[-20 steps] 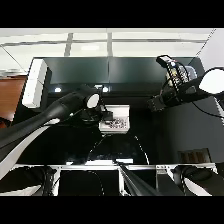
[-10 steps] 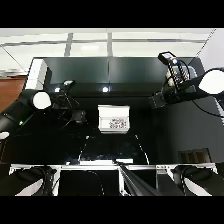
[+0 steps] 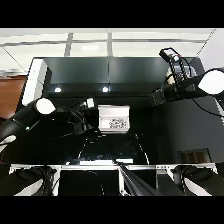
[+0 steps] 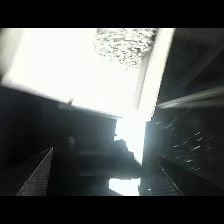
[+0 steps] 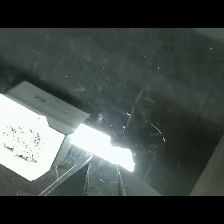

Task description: Fold the box and place the chain.

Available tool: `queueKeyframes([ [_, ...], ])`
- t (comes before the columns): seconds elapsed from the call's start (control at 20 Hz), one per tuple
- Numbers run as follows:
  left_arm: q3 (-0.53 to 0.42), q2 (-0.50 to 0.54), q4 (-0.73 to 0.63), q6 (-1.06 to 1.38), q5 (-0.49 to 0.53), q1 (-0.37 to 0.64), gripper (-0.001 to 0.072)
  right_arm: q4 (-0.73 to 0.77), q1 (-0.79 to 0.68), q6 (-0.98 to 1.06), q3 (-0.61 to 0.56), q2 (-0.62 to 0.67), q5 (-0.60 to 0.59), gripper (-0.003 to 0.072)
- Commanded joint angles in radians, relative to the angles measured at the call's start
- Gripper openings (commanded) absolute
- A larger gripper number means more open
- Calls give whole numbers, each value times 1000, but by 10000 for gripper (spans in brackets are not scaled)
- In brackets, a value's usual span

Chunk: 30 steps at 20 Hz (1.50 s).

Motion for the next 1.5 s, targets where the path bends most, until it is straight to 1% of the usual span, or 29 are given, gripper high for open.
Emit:
queueKeyframes([
  [0.0,11,-93,-17,199,29,-19,714,-4,0,1,0,0,-6,203],
  [0.1,12,-140,-117,199,56,-19,714,-4,0,1,0,0,-5,202],
  [0.15,12,-162,-179,199,56,-19,714,-4,0,1,0,0,-5,203],
  [0.2,12,-182,-214,201,55,-21,714,-4,0,1,0,0,-5,203],
  [0.35,11,-214,-209,283,51,-43,714,-4,0,1,0,0,-5,203],
  [0.65,11,-216,-246,285,62,-47,714,-4,0,1,0,0,-12,203],
  [0.8,11,-216,-254,293,88,-61,712,-4,0,1,-2,-10,-50,202],
  [0.85,11,-216,-253,293,90,-69,669,-4,1,1,-5,-17,-72,202],
  [0.9,11,-216,-251,297,87,-72,557,-4,1,1,-17,-26,-107,207],
  [0.95,11,-216,-251,297,79,-72,447,0,1,27,-35,-36,-143,554],
  [1.0,11,-216,-251,297,77,-72,387,8,1,35,-43,-55,-160,706],
  [1.05,11,-216,-251,297,78,-72,367,32,0,35,-45,-84,-175,706],
  [1.1,11,-216,-251,297,77,-72,367,85,1,34,-45,-122,-193,706],
  [1.15,11,-216,-251,296,77,-72,367,150,2,16,-45,-161,-217,706],
  [1.2,11,-216,-251,297,77,-72,367,238,6,-47,-45,-204,-240,706],
  [1.25,11,-216,-251,296,77,-72,367,323,16,-140,-45,-241,-248,705],
  [1.35,11,-216,-251,296,77,-72,367,476,47,-418,-45,-298,-210,705],
  [1.45,11,-216,-251,296,77,-72,367,488,73,-684,-42,-302,-147,705],
])
